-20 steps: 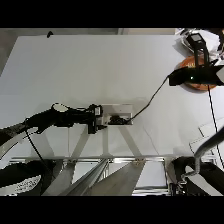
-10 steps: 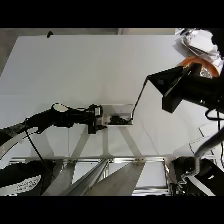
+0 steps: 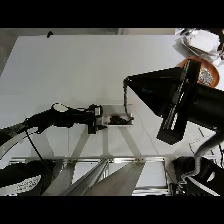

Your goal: Fold the box and place the chain.

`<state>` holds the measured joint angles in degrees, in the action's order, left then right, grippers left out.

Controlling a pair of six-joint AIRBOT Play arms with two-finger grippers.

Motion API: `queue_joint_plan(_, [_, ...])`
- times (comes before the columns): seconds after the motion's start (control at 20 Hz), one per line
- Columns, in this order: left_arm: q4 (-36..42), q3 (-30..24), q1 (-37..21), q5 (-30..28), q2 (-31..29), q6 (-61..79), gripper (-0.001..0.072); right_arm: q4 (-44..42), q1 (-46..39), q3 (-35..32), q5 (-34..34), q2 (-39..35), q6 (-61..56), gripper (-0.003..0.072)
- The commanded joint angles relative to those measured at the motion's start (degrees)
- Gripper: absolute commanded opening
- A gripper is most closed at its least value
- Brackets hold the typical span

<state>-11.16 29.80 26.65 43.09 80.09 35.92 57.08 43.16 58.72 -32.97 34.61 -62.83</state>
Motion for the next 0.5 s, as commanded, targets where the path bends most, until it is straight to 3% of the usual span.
queue_joint_plan(0.0, [0.0, 0.0, 0.0, 0.0, 0.0, 0.0, 0.0293, -0.2, 1.9, 0.2, 5.1, 1.0, 1.3, 0.0018])
queue_joint_plan(0.15, [0.0, 0.0, 0.0, 0.0, 0.0, 0.0, 0.0293, 0.3, 1.9, 0.2, 4.6, 3.1, 1.3, 0.0018])
queue_joint_plan(0.45, [0.0, 0.0, 0.0, 0.0, 0.0, 0.0, 0.0293, 10.1, 1.8, 0.2, -11.8, 16.0, -3.7, 0.0019])
